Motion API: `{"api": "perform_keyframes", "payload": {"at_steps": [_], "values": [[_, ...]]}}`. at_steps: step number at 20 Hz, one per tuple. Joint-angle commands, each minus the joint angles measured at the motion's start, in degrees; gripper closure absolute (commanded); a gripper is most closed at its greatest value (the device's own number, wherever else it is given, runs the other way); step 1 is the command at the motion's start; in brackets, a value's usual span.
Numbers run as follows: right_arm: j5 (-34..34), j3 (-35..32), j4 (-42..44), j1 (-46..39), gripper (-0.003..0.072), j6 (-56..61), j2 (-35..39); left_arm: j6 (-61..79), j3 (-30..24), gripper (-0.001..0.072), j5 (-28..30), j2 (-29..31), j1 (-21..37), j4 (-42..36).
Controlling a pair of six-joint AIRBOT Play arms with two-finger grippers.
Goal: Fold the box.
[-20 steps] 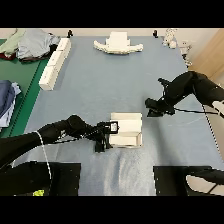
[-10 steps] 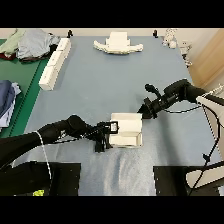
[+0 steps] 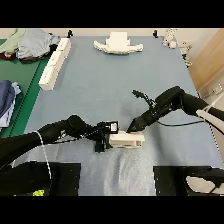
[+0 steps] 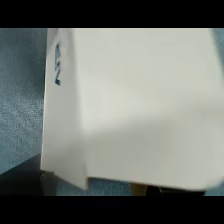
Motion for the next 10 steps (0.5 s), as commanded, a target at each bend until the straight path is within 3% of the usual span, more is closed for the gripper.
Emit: {"api": "perform_keyframes", "payload": {"at_steps": [1, 8, 10], "values": [[12.4, -7.4, -1.4, 3.8, 0.0684, -5.1, 9.6, 0.0, 0.0, 0.0188, 0.0, 0.0, 0.0, 0.0], [27.2, -15.3, -5.9, 12.4, 0.0681, -9.8, 24.1, 0.0, 0.0, 0.0188, 0.0, 0.0, 0.0, 0.0], [32.4, -16.4, -9.1, 15.9, 0.0628, -11.4, 27.3, 0.0, 0.0, 0.0188, 0.0, 0.0, 0.0, 0.0]]}}
